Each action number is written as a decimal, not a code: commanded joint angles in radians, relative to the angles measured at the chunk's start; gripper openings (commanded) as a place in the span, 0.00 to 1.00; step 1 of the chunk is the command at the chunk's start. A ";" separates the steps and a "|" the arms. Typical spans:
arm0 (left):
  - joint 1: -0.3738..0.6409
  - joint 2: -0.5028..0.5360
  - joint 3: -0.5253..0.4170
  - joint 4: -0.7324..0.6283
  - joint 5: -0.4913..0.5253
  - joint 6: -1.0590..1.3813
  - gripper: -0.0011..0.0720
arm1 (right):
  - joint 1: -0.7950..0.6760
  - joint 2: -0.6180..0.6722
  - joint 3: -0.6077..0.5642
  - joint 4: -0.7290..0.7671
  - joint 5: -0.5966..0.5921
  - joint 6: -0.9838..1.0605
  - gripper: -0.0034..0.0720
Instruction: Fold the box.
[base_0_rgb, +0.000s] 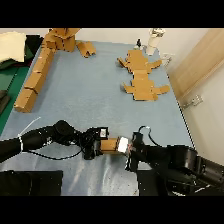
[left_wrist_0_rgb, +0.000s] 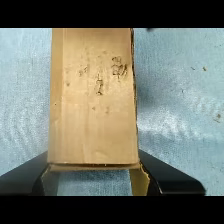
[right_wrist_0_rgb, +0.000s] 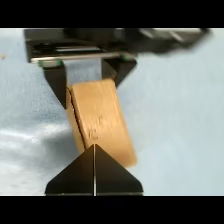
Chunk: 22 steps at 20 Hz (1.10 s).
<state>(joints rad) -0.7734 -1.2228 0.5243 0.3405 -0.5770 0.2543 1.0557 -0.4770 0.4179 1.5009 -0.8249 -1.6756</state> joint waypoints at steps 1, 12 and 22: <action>0.000 0.000 0.000 0.000 0.001 0.000 0.73 | -0.005 0.048 0.008 0.049 -0.165 0.608 0.05; 0.000 0.000 0.000 0.000 0.001 0.000 0.73 | -0.030 0.001 -0.226 0.436 0.600 0.940 0.05; 0.000 0.000 0.000 0.000 0.001 0.000 0.73 | -0.072 -0.029 -0.237 0.364 0.520 0.943 0.05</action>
<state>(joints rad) -0.7734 -1.2228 0.5243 0.3405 -0.5762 0.2539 0.9859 -0.5026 0.1879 1.8923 -0.2768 -0.7399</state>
